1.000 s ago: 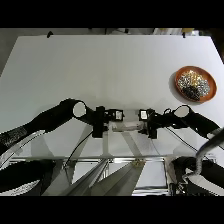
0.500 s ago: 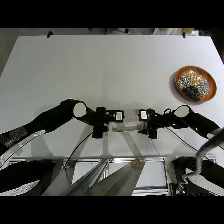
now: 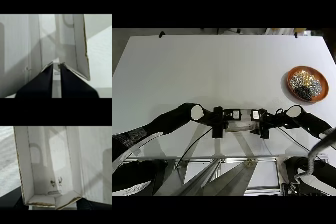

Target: Fold the box and place the chain.

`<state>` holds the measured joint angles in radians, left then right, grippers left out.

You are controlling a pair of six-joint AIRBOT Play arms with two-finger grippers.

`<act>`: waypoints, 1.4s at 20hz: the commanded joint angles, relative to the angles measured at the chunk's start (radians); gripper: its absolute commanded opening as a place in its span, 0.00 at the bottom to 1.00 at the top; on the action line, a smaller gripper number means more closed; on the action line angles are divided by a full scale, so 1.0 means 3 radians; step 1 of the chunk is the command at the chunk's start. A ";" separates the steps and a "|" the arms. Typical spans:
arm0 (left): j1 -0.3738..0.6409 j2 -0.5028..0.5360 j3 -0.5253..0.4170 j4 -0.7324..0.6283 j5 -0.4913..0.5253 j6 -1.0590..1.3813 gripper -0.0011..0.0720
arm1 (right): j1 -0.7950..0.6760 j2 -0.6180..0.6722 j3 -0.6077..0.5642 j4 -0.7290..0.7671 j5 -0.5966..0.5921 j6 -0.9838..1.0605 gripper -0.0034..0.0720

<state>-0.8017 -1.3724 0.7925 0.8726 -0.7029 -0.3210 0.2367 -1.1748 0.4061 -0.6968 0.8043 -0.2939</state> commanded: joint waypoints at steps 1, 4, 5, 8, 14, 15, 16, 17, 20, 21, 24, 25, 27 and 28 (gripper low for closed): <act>-0.0051 -0.0028 -0.0001 -0.0094 0.0085 -0.0003 0.39 | 0.0000 0.0003 0.0000 0.0001 0.0001 0.0001 0.60; -0.0076 -0.0027 -0.0001 -0.0102 0.0045 -0.0005 0.66 | 0.0000 0.0003 0.0000 0.0001 0.0001 0.0001 0.60; -0.0076 -0.0027 -0.0001 -0.0100 0.0028 -0.0017 0.75 | 0.0000 0.0003 0.0000 0.0003 0.0001 0.0001 0.60; -0.0075 -0.0005 -0.0001 -0.0088 -0.0005 -0.0168 0.79 | 0.0000 0.0003 0.0000 0.0001 0.0001 0.0001 0.60; 0.0111 0.0409 -0.0001 0.0295 -0.0505 -0.0713 0.02 | 0.0000 0.0003 0.0000 0.0001 0.0001 0.0001 0.60; 0.0173 0.0504 -0.0001 0.0463 -0.0590 -0.1049 0.02 | 0.0000 0.0003 0.0000 0.0001 0.0001 0.0001 0.60; 0.0248 0.0604 -0.0001 0.0673 -0.0687 -0.1450 0.02 | 0.0000 0.0001 0.0000 0.0001 0.0001 0.0001 0.60; 0.0322 0.0690 -0.0001 0.0875 -0.0785 -0.1837 0.02 | 0.0000 0.0003 0.0000 0.0001 0.0001 0.0001 0.60; 0.0603 0.0802 -0.0003 0.1320 -0.1090 -0.2949 0.02 | 0.0000 0.0003 0.0000 0.0001 0.0001 0.0001 0.60; 0.0690 0.0792 -0.0017 0.1345 -0.1128 -0.3208 0.02 | 0.0000 0.0003 0.0000 0.0001 0.0001 0.0001 0.60; 0.0856 0.0729 -0.0123 0.1294 -0.1044 -0.3759 0.02 | 0.0000 0.0003 0.0000 0.0003 0.0001 0.0001 0.60; 0.0867 0.0678 -0.0139 0.1254 -0.1017 -0.3908 0.02 | 0.0000 0.0003 0.0000 0.0003 0.0001 0.0001 0.60; 0.0862 0.0537 -0.0141 0.1106 -0.0975 -0.4045 0.02 | 0.0000 0.0003 0.0000 0.0001 0.0000 0.0001 0.60; 0.0858 0.0456 -0.0141 0.0979 -0.0955 -0.4044 0.02 | 0.0000 0.0003 0.0000 0.0001 0.0001 0.0001 0.60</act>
